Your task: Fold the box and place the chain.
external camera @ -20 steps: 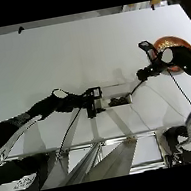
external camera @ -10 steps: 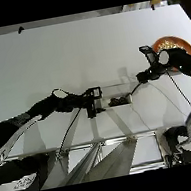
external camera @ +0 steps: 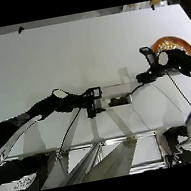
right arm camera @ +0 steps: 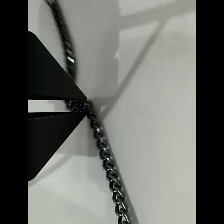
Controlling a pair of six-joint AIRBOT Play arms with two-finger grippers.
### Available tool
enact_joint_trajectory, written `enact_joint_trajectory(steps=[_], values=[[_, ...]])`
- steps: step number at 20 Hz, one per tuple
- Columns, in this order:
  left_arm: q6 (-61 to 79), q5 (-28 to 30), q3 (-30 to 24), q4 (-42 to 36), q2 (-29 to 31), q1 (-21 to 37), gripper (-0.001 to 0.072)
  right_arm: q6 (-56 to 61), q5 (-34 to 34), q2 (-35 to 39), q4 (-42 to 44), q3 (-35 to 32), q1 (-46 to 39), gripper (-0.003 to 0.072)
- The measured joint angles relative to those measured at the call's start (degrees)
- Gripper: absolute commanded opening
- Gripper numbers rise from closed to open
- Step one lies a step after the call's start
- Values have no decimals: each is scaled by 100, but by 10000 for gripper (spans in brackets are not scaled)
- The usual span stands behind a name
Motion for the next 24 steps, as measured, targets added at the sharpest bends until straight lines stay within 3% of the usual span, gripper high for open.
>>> enact_joint_trajectory(steps=[5, 14, 24], values=[[-2, 0, 0, 0, 0, 0, 152, -146, 409, 949, 356, 2, -7, 16], [0, 0, 0, 2, 0, 0, 152, -1001, 1762, 3106, 2413, 0, -7, 16], [-2, 0, 0, 2, 0, 0, 152, -1790, 1834, 3663, 4321, -13, 170, 17]])
